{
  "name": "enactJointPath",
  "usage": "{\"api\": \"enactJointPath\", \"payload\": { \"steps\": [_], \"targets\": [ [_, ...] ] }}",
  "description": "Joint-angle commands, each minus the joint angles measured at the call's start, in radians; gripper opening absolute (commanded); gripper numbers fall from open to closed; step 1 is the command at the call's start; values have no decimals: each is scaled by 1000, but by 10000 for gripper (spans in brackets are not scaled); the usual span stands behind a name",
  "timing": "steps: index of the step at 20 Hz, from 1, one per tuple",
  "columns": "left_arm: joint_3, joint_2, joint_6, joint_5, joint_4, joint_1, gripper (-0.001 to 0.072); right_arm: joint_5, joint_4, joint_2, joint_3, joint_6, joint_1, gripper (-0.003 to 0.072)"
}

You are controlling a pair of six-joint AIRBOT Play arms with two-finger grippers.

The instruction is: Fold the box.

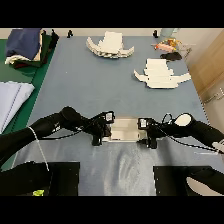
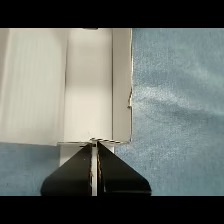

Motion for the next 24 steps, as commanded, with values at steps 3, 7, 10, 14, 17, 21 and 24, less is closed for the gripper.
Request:
{"api": "enactJointPath", "payload": {
  "steps": [3,7,10,14,17,21,24],
  "targets": [
    [0,-3,20,29,-36,-22,70,0,0,0,0,0,0,521],
    [-1,-24,19,30,-111,-34,635,0,0,0,0,0,0,521],
    [-1,-42,17,30,-118,-33,635,0,1,-1,0,0,0,521],
    [0,-20,-146,38,-30,-28,13,0,1,0,0,0,0,521],
    [0,57,-452,24,227,-11,14,0,0,0,0,0,0,521],
    [0,250,-810,-117,418,49,14,0,0,0,0,0,0,521],
    [0,396,-1143,-204,529,120,14,0,1,0,0,0,0,521]
  ]
}}
